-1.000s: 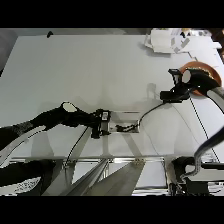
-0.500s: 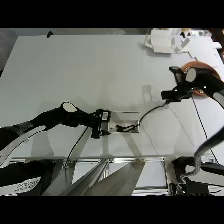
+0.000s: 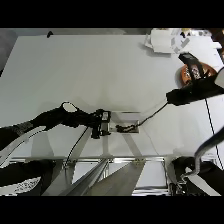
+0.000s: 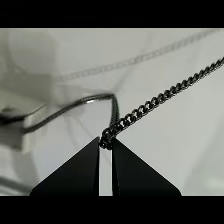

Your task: Fold the box and place the chain.

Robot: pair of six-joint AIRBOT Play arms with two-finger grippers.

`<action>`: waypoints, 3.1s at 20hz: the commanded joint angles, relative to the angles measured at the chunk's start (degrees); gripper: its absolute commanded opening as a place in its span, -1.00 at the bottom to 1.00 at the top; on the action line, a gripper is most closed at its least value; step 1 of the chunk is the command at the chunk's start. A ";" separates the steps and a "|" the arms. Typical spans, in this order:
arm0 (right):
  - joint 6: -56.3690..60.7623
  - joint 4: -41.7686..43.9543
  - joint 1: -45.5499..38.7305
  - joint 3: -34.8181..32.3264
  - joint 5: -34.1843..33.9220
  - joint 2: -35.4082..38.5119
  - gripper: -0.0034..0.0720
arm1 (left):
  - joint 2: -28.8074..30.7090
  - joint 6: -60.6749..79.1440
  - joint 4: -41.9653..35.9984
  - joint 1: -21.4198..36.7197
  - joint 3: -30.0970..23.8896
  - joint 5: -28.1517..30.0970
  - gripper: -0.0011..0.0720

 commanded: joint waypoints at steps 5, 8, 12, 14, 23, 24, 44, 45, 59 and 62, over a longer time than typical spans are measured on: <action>0.59 10.54 21.44 0.02 -9.84 12.37 -0.85 | 0.04 0.02 0.02 -0.04 0.00 0.00 -0.56; 0.59 10.80 26.95 0.00 -17.68 11.37 -0.85 | 0.04 0.02 0.02 -0.04 0.00 0.00 -0.56; 0.59 11.08 30.05 -0.04 -24.06 8.20 -0.85 | 0.04 0.02 0.02 -0.04 0.00 -0.02 -0.56; 0.57 11.04 30.88 -0.04 -26.27 6.82 -0.85 | 0.04 0.02 0.02 -0.04 0.00 0.02 -0.56; 2.64 6.32 30.32 -2.19 -27.67 4.70 -0.85 | 0.04 0.02 0.02 -0.04 0.00 0.02 -0.56; 3.85 4.83 29.62 -2.19 -28.79 5.18 -0.85 | 0.04 0.02 0.02 -0.04 0.00 0.00 -0.56; 5.64 8.35 13.66 -2.19 -8.96 23.47 -0.85 | 0.04 0.02 0.02 -0.04 0.00 0.02 -0.56; 4.81 11.41 13.68 -2.19 -8.79 23.06 -0.85 | 0.04 0.02 0.02 -0.04 0.00 0.00 -0.56; -3.87 15.17 27.87 -6.99 -20.83 2.32 -0.85 | 0.04 0.02 0.02 -0.04 0.00 0.00 -0.56; -2.82 14.08 28.00 -10.75 -23.93 0.57 -0.85 | 0.04 0.00 0.02 -0.04 0.00 0.00 -0.56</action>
